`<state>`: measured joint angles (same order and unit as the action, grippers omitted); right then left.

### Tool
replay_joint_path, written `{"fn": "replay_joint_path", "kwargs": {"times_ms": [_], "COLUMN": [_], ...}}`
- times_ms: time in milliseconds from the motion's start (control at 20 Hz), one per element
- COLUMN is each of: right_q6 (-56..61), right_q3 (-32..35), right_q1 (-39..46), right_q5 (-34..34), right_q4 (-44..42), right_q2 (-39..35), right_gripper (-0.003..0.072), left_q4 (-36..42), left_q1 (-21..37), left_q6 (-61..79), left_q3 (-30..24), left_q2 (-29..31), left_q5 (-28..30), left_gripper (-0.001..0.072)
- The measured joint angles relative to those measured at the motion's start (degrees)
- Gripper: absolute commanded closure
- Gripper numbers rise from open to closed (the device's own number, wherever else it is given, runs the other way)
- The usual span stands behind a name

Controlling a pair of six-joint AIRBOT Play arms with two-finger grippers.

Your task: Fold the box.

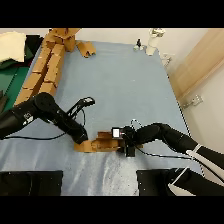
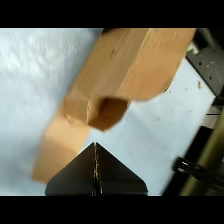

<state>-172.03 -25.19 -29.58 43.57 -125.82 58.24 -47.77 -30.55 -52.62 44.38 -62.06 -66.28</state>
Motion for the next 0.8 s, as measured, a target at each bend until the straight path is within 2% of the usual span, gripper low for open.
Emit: {"fn": "replay_joint_path", "kwargs": {"times_ms": [100, 150, 300, 450, 550, 650, 800], "right_q6": [-0.02, -0.02, -0.02, -0.02, -0.02, -0.02, -0.02], "right_q3": [0.0, 0.0, 0.0, 0.0, 0.0, 0.0, 0.0], "right_q1": [0.0, 0.0, 0.0, 0.0, 0.0, 0.0, 0.0], "right_q5": [0.07, 0.15, 0.2, 0.2, 0.2, 0.22, 0.26], "right_q4": [0.0, 0.0, 0.0, 0.0, 0.0, 0.0, 0.0], "right_q2": [0.0, 0.0, 0.0, 0.0, 0.0, 0.0, 0.0], "right_gripper": [0.0184, 0.0184, 0.0184, 0.0184, 0.0184, 0.0184, 0.0184], "left_q4": [1.2, 3.17, 12.72, 21.27, 24.39, 26.1, 27.02], "left_q1": [-2.23, -3.82, -8.46, -8.87, -7.96, -7.32, -6.88], "left_q6": [-10.16, -13.64, -19.17, -19.1, -18.1, -16.68, -15.04], "left_q3": [-1.97, -3.26, -6.32, -7.43, -7.58, -7.23, -5.97], "left_q2": [0.9, 1.09, 1.46, 1.53, 0.9, -0.63, -5.07], "left_q5": [-2.47, -1.64, 8.92, 21.79, 27.93, 32.0, 35.08], "left_gripper": [0.0698, 0.0699, 0.0699, 0.0699, 0.0699, 0.0699, 0.07]}}
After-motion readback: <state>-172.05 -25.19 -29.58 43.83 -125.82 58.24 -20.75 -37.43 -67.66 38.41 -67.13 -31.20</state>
